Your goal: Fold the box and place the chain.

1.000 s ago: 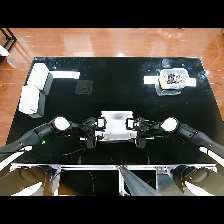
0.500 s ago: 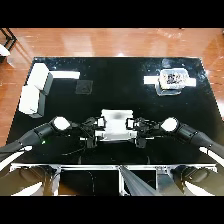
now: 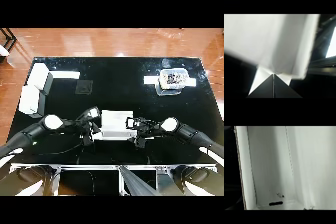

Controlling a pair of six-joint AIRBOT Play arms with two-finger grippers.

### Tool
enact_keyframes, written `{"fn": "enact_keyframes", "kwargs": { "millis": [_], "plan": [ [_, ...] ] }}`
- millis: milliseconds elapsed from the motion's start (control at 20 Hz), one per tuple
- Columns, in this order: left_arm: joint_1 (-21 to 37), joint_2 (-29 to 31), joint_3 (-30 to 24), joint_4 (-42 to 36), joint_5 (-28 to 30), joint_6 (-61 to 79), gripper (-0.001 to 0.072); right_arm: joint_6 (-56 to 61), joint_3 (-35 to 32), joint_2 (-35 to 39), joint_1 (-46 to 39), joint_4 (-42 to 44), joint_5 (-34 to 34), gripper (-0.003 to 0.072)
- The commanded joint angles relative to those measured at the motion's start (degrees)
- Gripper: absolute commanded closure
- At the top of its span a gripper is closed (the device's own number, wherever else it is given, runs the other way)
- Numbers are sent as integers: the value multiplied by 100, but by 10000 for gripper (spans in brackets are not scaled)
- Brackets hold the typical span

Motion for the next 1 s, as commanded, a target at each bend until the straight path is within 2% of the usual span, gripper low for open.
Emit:
{"fn": "enact_keyframes", "kwargs": {
  "millis": [0, 150, 300, 450, 550, 700, 800, 950],
  "plan": [
    [691, 590, 0, 522, -973, -1386, 686, -11, 2, 0, 4, -9, 13, 449],
    [1519, 953, 0, 527, -1644, -2474, 686, -11, 2, 0, 4, -9, 13, 448],
    [2570, 1005, -13, 527, -2116, -3757, 686, -11, 2, 0, 4, -9, 13, 449],
    [3571, 988, -168, 363, -2476, -4607, 686, -9, 2, 0, 4, -9, 13, 449],
    [3993, 951, -243, 769, -2400, -4616, 686, -9, 2, 0, 4, -9, 13, 449],
    [4076, 782, -389, 1150, -2358, -5897, 687, -9, 2, 0, 7, -7, 24, 449],
    [3941, 442, -452, 1121, -2341, -5978, 687, -11, 2, 0, 7, -7, 26, 448],
    [3547, -114, -450, 767, -1952, -5971, 687, -11, 2, 0, 7, -7, 26, 449]
  ]
}}
